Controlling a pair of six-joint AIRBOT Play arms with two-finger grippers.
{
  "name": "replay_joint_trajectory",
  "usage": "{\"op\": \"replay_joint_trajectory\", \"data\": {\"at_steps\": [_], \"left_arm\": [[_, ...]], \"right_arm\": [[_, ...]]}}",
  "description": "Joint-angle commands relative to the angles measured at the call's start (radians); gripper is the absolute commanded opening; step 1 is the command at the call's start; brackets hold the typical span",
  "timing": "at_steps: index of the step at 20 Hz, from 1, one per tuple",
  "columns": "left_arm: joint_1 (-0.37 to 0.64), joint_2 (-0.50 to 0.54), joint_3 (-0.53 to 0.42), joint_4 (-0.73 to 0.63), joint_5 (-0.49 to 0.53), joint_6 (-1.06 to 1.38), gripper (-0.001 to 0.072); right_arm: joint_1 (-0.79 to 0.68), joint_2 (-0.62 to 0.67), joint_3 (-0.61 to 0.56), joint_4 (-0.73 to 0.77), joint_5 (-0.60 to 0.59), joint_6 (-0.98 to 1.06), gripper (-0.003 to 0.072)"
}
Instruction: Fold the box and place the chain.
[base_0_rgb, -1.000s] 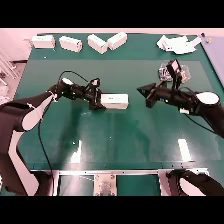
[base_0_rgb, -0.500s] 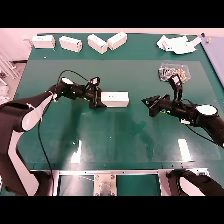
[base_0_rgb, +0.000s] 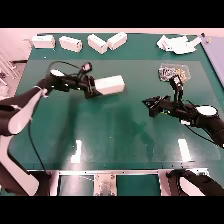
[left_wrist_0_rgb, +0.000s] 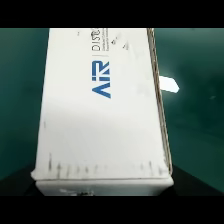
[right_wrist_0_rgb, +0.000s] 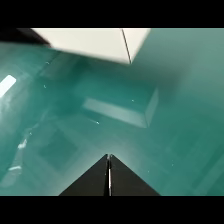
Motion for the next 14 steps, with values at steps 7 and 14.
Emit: {"op": "replay_joint_trajectory", "data": {"at_steps": [7, 14], "left_arm": [[0.230, 0.348, -0.193, 0.001, 0.121, -0.159, 0.0010], [0.302, 0.569, -0.541, -0.035, 0.507, -0.214, 0.0010]], "right_arm": [[0.000, 0.001, 0.000, 0.004, 0.001, 0.015, 0.0007], [0.000, 0.001, 0.000, 0.004, 0.001, 0.055, 0.0006]]}}
